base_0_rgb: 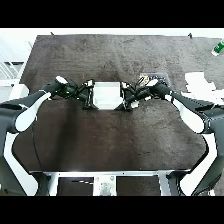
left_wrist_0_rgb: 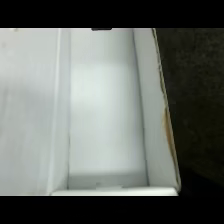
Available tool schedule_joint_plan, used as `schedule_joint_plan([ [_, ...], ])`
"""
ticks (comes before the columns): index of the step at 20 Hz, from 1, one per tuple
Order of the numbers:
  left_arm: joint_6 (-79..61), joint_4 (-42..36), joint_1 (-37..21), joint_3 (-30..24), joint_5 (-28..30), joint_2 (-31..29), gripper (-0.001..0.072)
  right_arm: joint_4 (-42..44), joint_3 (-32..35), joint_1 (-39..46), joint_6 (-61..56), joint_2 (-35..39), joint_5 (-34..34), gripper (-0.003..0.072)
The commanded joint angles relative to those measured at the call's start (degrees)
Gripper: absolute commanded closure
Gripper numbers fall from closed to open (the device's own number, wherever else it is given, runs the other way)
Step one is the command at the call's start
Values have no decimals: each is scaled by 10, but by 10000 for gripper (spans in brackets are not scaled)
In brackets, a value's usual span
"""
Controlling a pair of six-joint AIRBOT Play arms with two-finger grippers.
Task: Fold the box and place the chain.
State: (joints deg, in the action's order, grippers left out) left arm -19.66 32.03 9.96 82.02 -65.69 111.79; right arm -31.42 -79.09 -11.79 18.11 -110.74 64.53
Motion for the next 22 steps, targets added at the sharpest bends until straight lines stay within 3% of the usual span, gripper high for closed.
schedule_joint_plan([
  [1, 28, 15, -6, -1, -4, 0, 1, -1, 0, 0, 0, 0, 0, 134],
  [13, 27, 21, -6, -1, -11, 0, 2, -1, 0, 0, 0, 0, 0, 134],
  [14, 28, 21, -6, -1, -11, 0, 36, -1, 0, 0, 0, 0, 0, 134],
  [15, 27, 21, -6, -1, -17, 0, 168, -1, 0, 0, 0, 0, 0, 134],
  [16, 27, 21, -6, -1, -19, 0, 225, -1, 0, 0, 0, 0, 0, 134],
  [22, 27, 21, -6, -1, -18, 0, 222, -1, 0, 0, 0, 0, 0, 134],
])
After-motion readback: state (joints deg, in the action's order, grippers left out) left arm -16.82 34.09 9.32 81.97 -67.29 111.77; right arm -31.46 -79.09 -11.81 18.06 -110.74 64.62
